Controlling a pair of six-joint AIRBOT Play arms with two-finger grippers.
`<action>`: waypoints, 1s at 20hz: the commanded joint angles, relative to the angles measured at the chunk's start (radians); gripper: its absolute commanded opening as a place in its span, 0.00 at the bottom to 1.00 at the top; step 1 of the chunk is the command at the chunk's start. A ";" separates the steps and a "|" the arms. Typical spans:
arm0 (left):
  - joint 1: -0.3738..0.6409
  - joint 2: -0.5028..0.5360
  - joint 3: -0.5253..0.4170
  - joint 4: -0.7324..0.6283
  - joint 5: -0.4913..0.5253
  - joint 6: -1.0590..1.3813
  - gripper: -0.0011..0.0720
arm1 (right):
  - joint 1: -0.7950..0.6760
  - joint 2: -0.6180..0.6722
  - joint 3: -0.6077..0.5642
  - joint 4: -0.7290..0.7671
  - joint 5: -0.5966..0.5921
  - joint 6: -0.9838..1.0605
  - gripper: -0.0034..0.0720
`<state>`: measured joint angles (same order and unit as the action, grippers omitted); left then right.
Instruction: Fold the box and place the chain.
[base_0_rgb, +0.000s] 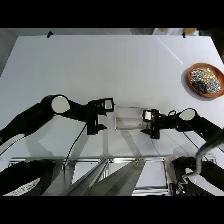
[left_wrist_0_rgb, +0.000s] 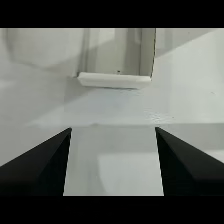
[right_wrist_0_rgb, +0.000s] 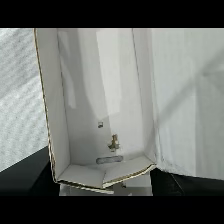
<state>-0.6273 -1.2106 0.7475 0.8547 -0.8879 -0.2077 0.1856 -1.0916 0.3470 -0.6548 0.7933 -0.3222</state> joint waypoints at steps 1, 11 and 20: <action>0.003 -0.126 -0.026 -0.106 0.066 0.309 0.80 | 0.000 0.001 0.001 0.000 0.000 0.000 0.52; 0.002 -0.217 -0.026 -0.305 0.140 0.443 0.97 | 0.000 0.001 0.001 0.000 0.000 0.000 0.52; -0.042 -0.233 -0.026 -0.418 0.140 0.554 0.97 | 0.000 0.001 0.001 0.000 0.000 0.000 0.52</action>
<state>-0.6529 -1.4384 0.7219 0.4942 -0.7494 0.2867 0.1856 -1.0916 0.3470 -0.6544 0.7933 -0.3218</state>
